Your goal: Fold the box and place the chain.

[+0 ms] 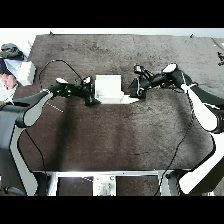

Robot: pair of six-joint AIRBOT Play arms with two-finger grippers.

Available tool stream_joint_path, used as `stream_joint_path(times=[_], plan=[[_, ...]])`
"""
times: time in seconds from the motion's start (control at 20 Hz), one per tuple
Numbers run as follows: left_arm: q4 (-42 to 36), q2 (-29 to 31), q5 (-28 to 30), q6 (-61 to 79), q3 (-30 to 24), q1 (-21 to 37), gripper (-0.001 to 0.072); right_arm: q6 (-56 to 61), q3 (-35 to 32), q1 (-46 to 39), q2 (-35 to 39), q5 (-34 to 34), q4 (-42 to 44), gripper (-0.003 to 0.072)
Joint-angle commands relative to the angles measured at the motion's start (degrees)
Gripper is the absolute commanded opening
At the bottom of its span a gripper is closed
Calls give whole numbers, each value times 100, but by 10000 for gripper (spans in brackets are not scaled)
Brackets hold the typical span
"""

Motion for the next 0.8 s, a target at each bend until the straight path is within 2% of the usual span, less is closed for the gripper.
stream_joint_path(times=[0.0, 0.05, 0.15, 0.3, 0.45, 0.75], plan=[[9, 4, -4, 0, 4, 7, 416, 293, 4, 48, 234, 623, 1005, 106], [9, 4, -4, 0, 4, 7, 416, 317, 4, 136, 232, 616, 1281, 29], [9, 4, -4, 0, 4, 7, 416, 415, 4, 372, 219, 72, 1392, 30], [9, 4, -4, 0, 4, 7, 416, 634, 2, 675, 219, -1248, 1322, 30], [9, 4, -4, 0, 4, 7, 416, 640, 2, 728, 98, -2020, 1320, 12], [9, 4, -4, 0, 4, 7, 416, 634, 4, 719, -330, -1945, 914, 12]])
